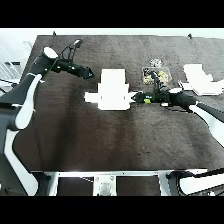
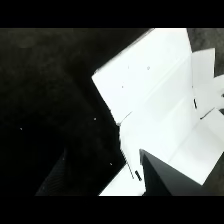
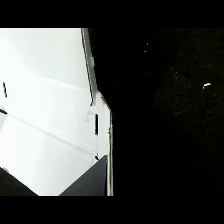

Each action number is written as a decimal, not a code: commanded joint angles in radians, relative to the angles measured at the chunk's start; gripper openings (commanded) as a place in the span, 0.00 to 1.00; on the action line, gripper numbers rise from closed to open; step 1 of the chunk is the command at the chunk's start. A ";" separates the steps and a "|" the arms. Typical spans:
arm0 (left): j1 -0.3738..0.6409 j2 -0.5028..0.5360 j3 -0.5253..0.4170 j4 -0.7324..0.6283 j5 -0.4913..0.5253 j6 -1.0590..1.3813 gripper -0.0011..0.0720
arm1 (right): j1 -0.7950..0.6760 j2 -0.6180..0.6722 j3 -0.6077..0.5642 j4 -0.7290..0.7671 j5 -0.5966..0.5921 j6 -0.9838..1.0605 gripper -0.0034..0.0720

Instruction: Fold the box and place the chain.

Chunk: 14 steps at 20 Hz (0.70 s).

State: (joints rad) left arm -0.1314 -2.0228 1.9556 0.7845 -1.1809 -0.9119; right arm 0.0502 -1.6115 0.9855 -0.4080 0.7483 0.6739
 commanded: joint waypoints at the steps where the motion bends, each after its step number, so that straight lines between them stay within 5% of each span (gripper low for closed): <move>1: 0.000 -0.111 0.106 -0.002 -0.096 -0.068 0.75 | 0.001 0.000 -0.003 0.016 0.001 0.002 0.07; 6: 0.000 -0.166 0.105 -0.210 -0.091 -0.002 0.75 | 0.001 0.000 -0.003 0.016 0.001 0.002 0.07; 14: -0.027 -0.177 0.105 -0.220 -0.110 0.023 0.75 | 0.003 0.000 -0.003 0.016 0.000 0.002 0.07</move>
